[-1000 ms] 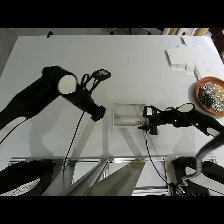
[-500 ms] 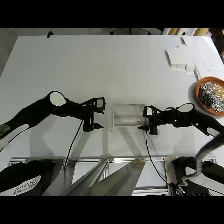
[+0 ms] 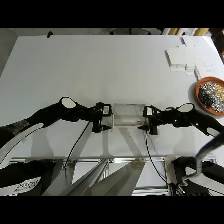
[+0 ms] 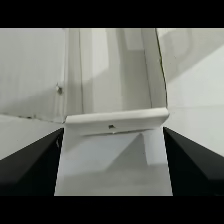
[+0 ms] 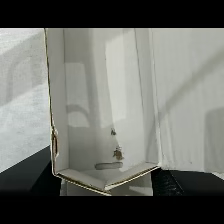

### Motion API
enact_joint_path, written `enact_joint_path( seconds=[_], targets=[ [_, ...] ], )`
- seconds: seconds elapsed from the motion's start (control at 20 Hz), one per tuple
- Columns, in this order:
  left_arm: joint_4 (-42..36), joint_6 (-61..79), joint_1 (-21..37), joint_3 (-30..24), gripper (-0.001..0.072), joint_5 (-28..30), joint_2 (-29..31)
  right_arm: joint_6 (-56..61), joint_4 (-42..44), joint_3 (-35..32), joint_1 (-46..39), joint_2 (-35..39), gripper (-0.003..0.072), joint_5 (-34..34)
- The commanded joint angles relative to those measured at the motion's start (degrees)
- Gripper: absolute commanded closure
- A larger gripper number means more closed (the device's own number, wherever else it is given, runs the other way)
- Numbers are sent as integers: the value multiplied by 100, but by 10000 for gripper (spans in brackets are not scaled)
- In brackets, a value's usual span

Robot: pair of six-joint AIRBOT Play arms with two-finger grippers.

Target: Fold the box and place the chain.

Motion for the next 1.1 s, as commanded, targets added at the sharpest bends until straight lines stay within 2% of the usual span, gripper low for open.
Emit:
enact_joint_path(
  seconds=[0.0,0.25,0.5,0.85,0.9,0.95,1.0,1.05],
  targets=[
    [-286,101,-129,-4,15,76,-116,0,0,4,0,2,289,2],
    [-337,-72,-136,-4,16,94,-149,0,0,4,0,2,289,2],
    [-748,-111,-267,-4,16,282,-367,0,0,4,0,2,289,2],
    [-754,144,-308,-4,21,343,-400,0,0,4,0,2,289,2],
    [-756,142,-308,-4,42,343,-400,0,0,4,0,2,289,2],
    [-756,120,-308,-4,117,343,-400,0,0,4,0,2,289,2],
    [-756,116,-308,-4,212,343,-398,0,0,4,0,2,289,2],
    [-754,116,-308,-4,360,341,-398,0,0,4,0,2,289,2]
  ],
)
